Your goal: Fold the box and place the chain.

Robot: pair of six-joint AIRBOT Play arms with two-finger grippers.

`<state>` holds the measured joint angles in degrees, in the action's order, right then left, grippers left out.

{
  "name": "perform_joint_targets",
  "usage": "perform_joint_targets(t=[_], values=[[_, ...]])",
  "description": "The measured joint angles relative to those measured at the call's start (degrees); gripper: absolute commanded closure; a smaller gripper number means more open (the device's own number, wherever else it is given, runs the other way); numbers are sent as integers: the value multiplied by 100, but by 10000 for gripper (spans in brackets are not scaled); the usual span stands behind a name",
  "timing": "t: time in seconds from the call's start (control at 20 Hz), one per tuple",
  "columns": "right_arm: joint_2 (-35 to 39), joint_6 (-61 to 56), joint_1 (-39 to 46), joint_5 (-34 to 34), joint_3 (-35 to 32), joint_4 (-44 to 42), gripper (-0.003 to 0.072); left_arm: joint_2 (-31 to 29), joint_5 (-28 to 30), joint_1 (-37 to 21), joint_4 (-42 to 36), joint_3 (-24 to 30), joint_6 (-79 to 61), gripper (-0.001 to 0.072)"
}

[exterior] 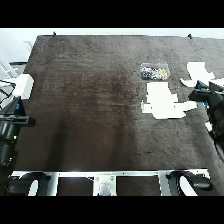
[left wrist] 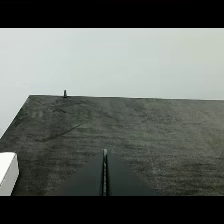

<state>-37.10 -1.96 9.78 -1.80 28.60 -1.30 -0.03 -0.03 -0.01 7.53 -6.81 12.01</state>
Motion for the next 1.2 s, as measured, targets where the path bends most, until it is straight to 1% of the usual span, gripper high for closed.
perform_joint_targets(t=[0.05, 0.1, 0.15, 0.2, 0.3, 0.45, 0.55, 0.65, 0.75, 0.95, 1.05, 1.2], values=[[-398, -271, 326, -472, 229, 74, 267, 0, 2, 0, -2, 0, 0, 671], [-813, -737, 717, -1115, 501, 385, 265, 0, 0, 0, -2, 2, 0, 672], [-1161, -1298, 1093, -1792, 785, 815, 247, 0, 0, 0, -2, 0, 0, 672], [-1517, -1958, 1480, -2527, 1106, 1410, 230, 0, 0, 0, 0, 2, 0, 671], [-2096, -3080, 2155, -3700, 1755, 2610, 212, 0, 0, 0, 0, 2, -2, 671], [-2833, -4188, 2911, -4953, 2806, 4022, 212, 0, 0, 0, 0, 2, -2, 671], [-3416, -4601, 3204, -5668, 3600, 4664, 212, 0, 0, 0, 0, 2, 0, 671], [-4089, -4843, 3359, -6373, 4411, 5095, 212, 0, 0, 0, 0, 2, 0, 671], [-4795, -4937, 3425, -7016, 5165, 5386, 212, 0, 0, 0, 0, 0, -2, 671], [-6039, -4896, 3436, -7838, 6297, 5663, 212, 0, 0, 0, 0, 2, 0, 672], [-6474, -4830, 3403, -8015, 6588, 5707, 212, 0, 0, 0, 0, 2, -2, 671], [-6968, -4686, 3368, -8166, 6804, 5751, 212, 0, 0, 0, 0, 2, 0, 671]])
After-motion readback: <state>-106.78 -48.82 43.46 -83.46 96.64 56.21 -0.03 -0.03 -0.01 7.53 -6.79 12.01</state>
